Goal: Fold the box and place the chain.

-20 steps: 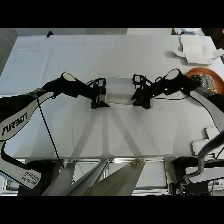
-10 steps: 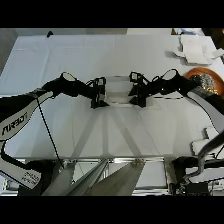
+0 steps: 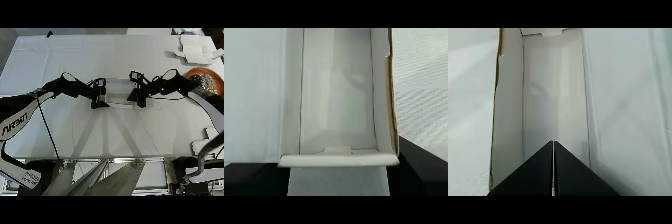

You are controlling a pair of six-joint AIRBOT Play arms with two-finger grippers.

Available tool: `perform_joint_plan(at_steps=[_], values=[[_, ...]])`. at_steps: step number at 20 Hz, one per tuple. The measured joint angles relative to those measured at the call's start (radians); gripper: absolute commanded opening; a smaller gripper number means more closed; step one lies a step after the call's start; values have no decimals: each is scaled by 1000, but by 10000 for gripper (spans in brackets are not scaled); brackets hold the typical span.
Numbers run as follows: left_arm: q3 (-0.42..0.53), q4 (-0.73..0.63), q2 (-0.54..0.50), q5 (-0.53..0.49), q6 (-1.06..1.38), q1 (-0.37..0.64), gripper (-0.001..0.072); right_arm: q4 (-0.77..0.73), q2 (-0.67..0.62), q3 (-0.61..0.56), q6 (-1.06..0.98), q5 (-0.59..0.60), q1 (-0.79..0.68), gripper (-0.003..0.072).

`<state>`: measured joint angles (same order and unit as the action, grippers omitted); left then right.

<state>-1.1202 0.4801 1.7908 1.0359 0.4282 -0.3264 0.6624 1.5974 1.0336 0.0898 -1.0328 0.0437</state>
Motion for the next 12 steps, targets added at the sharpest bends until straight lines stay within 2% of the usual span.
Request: perform_joint_plan(at_steps=[7,12], values=[[0,0,0,-2,-2,0,228,5,-117,0,-104,-83,-1,10],[0,0,0,-2,-2,0,228,24,-257,0,-354,-115,-71,9]])
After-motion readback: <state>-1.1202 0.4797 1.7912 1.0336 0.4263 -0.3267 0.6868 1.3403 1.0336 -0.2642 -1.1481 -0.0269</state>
